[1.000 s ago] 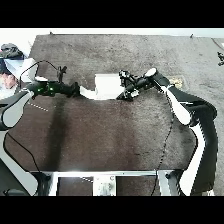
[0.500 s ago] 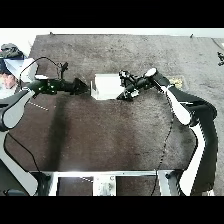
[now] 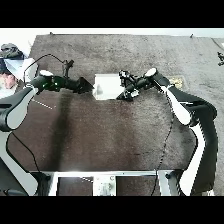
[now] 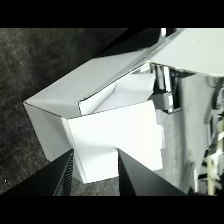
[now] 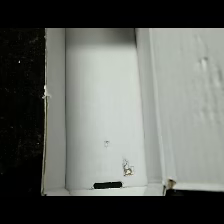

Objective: Fold the box and place the chain.

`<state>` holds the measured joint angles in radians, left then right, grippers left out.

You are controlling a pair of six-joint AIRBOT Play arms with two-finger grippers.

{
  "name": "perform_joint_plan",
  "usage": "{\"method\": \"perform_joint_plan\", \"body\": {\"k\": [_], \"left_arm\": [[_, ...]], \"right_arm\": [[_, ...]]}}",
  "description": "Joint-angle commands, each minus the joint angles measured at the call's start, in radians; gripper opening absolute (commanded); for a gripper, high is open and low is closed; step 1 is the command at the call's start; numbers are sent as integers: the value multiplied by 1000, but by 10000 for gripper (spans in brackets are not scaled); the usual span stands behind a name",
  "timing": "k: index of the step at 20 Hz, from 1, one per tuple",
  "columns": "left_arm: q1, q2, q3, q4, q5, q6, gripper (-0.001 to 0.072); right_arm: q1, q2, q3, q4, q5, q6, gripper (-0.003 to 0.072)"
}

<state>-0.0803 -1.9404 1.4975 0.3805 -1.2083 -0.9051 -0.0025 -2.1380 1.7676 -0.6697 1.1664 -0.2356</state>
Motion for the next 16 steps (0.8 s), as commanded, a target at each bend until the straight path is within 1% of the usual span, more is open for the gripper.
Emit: {"method": "perform_joint_plan", "body": {"k": [1,4,9,11,16], "left_arm": [[-23,1,42,101,0,-89,297],[-41,2,72,134,-5,-121,297],[-76,2,140,262,-6,-262,298],[-93,2,162,292,-3,-301,297],[-144,2,211,407,25,-420,298]], "right_arm": [[1,0,0,0,0,0,269],[1,0,0,0,0,0,270],[1,0,0,0,0,0,270],[1,0,0,0,0,0,269],[1,0,0,0,0,0,270]]}}
